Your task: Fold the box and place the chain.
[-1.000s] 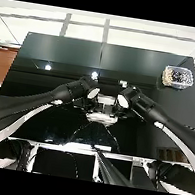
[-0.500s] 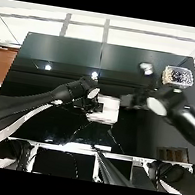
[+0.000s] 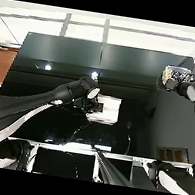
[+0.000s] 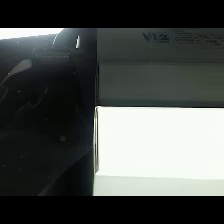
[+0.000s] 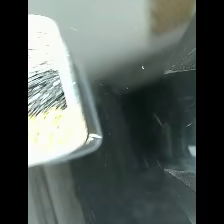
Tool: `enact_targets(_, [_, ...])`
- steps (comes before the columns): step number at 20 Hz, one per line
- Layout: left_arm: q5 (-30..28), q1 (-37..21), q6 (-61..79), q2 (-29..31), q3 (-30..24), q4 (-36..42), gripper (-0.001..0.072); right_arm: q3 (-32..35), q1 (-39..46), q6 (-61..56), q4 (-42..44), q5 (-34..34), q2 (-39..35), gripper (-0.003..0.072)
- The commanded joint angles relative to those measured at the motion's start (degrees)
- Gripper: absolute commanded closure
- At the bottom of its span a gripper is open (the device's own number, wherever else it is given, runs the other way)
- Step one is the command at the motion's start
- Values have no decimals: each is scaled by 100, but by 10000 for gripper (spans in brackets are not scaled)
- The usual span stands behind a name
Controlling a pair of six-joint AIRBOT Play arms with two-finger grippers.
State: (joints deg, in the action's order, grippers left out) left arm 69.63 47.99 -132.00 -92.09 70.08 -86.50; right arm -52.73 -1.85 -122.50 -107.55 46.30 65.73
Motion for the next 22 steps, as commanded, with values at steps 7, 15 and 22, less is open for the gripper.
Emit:
enact_targets(7, [9,-2,0,2,2,20,682,-3810,1567,-695,3134,1438,3228,74])
enact_targets(15, [9,0,0,2,2,22,682,-4339,1733,-1084,3716,1040,4144,93])
enact_targets(22, [-9,2,0,2,2,20,682,-4339,1705,-1014,4019,852,4496,109])
